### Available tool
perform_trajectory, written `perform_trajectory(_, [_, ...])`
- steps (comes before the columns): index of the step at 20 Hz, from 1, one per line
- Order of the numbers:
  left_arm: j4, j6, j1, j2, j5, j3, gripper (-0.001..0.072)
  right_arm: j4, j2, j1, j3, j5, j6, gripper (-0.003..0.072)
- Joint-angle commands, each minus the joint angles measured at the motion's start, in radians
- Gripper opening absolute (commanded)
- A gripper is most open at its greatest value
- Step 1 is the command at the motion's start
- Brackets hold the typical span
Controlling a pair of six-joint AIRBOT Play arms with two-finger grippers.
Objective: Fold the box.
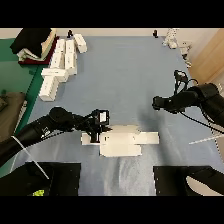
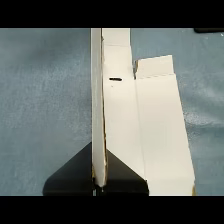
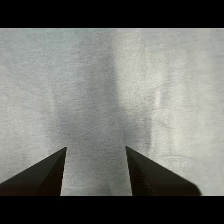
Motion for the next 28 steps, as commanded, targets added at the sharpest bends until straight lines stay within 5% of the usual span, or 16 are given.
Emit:
perform_trajectory(1, [-0.003,0.005,0.007,-0.027,-0.024,0.014,0.0018,0.0,-0.001,0.0,0.0,0.001,0.0,0.0578])
perform_trajectory(25, [0.071,-0.127,0.007,-0.075,-0.112,0.008,0.0018,0.033,-0.001,0.0,0.0,-0.031,0.0,0.0577])
perform_trajectory(26, [0.071,-0.127,0.007,-0.075,-0.112,0.008,0.0018,0.053,-0.001,0.0,0.001,-0.042,-0.005,0.0556])
perform_trajectory(27, [0.071,-0.126,0.007,-0.075,-0.11,0.008,0.0019,0.084,-0.001,0.0,0.001,-0.058,-0.043,0.0362])
perform_trajectory(28, [0.071,-0.127,0.008,-0.075,-0.107,0.009,0.0018,0.135,-0.001,0.001,0.001,-0.083,-0.12,0.0038])
